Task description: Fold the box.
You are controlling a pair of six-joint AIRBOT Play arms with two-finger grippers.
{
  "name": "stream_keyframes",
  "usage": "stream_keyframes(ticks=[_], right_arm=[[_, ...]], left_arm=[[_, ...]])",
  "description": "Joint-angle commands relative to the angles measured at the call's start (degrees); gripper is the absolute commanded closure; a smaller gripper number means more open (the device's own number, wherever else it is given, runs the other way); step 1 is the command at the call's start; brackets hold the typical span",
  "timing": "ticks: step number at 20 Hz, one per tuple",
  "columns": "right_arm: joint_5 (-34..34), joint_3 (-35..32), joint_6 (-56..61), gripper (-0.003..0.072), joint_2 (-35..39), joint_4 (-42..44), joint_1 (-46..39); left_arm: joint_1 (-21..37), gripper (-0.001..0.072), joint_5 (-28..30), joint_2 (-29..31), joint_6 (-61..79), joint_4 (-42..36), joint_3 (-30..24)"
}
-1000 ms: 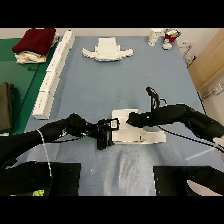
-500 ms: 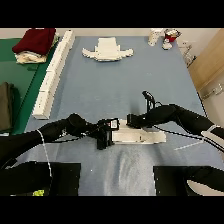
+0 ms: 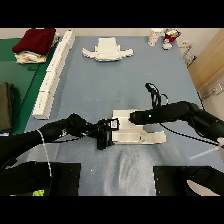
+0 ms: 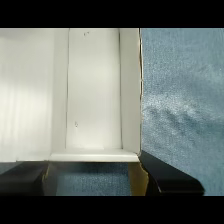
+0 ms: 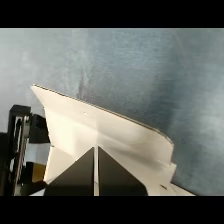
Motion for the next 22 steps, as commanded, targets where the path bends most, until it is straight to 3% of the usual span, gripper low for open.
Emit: stream_keyframes(ticks=[1,4,5,7,8,12,15,18,22], right_arm=[[-12.4,0.3,-13.1,0.0651,8.8,-3.5,0.0],[-26.3,-0.9,-24.9,0.0644,15.8,-3.5,0.1],[-28.5,-1.9,-27.5,0.0533,18.1,-4.1,0.1],[-28.4,-4.4,-28.9,0.008,21.4,-9.2,0.1],[-28.0,-5.5,-30.2,0.002,22.2,-13.3,0.1],[-18.4,-9.0,-34.2,0.002,20.2,-22.1,0.1],[-13.5,-9.2,-39.3,0.002,13.9,-27.7,0.1],[-11.5,-9.2,-42.8,0.0024,8.3,-25.6,0.1],[-8.4,-9.2,-50.1,0.0029,6.5,-21.6,0.1]], left_arm=[[0.0,0.0185,0.0,0.0,0.0,0.0,0.0],[0.0,0.0185,0.0,0.0,0.0,0.0,0.0],[0.0,0.0185,0.0,0.0,0.0,0.0,0.0],[0.0,0.0185,0.0,0.0,0.0,0.0,0.0],[0.0,0.0185,0.0,0.0,0.0,0.0,0.0],[0.0,0.0185,0.0,0.0,0.0,0.0,0.0],[0.0,0.0185,0.0,0.0,0.0,0.0,0.0],[0.0,0.0185,0.0,0.0,0.0,0.0,0.0],[0.0,0.0185,0.0,0.0,0.0,0.0,0.0]])
